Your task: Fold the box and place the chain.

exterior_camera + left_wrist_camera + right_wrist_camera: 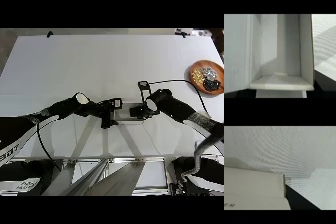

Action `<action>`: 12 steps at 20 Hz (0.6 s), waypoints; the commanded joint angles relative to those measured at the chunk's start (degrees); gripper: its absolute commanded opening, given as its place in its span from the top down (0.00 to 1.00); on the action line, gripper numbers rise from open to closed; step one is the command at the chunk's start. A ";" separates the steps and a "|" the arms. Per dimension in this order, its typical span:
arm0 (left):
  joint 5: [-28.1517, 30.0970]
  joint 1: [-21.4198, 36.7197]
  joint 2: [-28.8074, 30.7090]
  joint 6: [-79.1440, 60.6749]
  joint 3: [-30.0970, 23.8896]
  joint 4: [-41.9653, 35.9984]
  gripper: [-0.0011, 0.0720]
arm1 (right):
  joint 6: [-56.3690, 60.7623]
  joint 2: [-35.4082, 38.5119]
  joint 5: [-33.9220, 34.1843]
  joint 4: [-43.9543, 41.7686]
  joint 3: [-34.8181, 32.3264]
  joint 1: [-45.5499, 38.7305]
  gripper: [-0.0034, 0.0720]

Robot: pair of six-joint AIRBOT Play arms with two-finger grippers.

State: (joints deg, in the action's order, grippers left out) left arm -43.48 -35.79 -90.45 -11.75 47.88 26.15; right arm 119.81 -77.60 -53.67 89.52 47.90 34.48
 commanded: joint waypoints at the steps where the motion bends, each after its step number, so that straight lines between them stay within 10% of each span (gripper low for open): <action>1: -0.04 -0.02 -0.02 -0.04 -0.02 0.04 0.36 | 1.70 -1.25 -1.46 0.52 -0.04 -0.02 0.80; 9: -0.02 -0.02 -0.02 -0.04 -0.02 0.04 0.36 | 2.97 -1.75 -2.08 1.60 -0.04 0.46 0.94; 12: -0.02 -0.02 -0.02 -0.04 -0.02 0.04 0.36 | 2.73 -1.75 -1.60 1.77 -0.04 1.64 0.72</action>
State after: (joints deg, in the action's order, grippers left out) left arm -43.51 -35.79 -90.45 -11.79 47.88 26.17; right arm 122.26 -79.31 -55.64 91.42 47.88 35.38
